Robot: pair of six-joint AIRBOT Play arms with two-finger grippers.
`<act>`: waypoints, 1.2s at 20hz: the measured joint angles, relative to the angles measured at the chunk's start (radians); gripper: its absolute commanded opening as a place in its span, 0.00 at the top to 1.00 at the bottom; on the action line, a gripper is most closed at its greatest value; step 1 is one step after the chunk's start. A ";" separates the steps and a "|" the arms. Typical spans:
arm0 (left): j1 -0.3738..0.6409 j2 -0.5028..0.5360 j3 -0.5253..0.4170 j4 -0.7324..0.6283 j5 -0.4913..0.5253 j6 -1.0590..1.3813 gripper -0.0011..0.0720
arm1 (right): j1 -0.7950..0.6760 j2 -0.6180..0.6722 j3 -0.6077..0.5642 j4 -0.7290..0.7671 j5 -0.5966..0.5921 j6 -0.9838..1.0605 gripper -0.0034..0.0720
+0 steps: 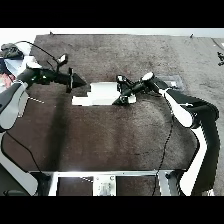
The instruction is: Fold the box and place the chain.
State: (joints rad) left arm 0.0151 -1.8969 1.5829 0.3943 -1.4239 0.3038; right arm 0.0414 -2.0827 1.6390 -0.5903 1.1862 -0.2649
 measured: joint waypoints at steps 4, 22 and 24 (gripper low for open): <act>-0.010 0.065 -0.002 -0.001 -0.067 -0.053 0.98 | 0.000 0.000 0.000 0.000 0.000 0.000 0.55; -0.215 0.140 -0.200 0.057 0.375 -0.317 0.97 | 0.000 0.000 0.000 0.000 0.000 0.000 0.55; -0.220 0.112 -0.148 0.065 0.393 -0.340 0.97 | 0.000 0.000 0.000 0.000 0.000 0.000 0.55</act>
